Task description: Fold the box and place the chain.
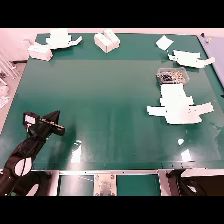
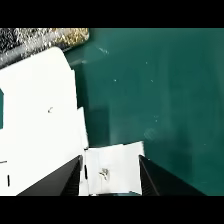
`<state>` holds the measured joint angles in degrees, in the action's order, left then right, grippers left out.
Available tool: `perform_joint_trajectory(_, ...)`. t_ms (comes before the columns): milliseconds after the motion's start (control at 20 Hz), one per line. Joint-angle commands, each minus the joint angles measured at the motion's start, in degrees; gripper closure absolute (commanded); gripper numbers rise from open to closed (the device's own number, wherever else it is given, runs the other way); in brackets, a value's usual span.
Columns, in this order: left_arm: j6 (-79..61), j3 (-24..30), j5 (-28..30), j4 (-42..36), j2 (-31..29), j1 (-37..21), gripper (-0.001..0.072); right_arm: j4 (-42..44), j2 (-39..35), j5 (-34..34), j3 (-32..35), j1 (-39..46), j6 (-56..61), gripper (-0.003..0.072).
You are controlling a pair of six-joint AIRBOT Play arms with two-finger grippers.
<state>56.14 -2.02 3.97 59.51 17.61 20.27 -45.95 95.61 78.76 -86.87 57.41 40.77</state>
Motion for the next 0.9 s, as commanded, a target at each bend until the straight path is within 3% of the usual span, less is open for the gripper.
perform_joint_trajectory(0,0.0,0.0,0.0,0.0,0.0,0.0,0.0689,-2.7,9.2,8.5,-10.6,0.4,2.3,0.0245)
perform_joint_trajectory(100,0.0,0.0,0.0,0.0,0.0,0.0,0.0689,-2.7,13.0,11.0,-13.0,0.3,2.4,0.0197)
perform_joint_trajectory(250,0.0,0.0,0.0,0.0,0.0,0.0,0.0689,-2.7,16.2,11.1,-13.1,0.3,2.3,0.0181)
perform_joint_trajectory(850,0.0,0.0,-0.1,0.0,0.0,0.0,0.0689,-1.7,20.4,12.8,-13.0,-4.5,0.7,0.0178)
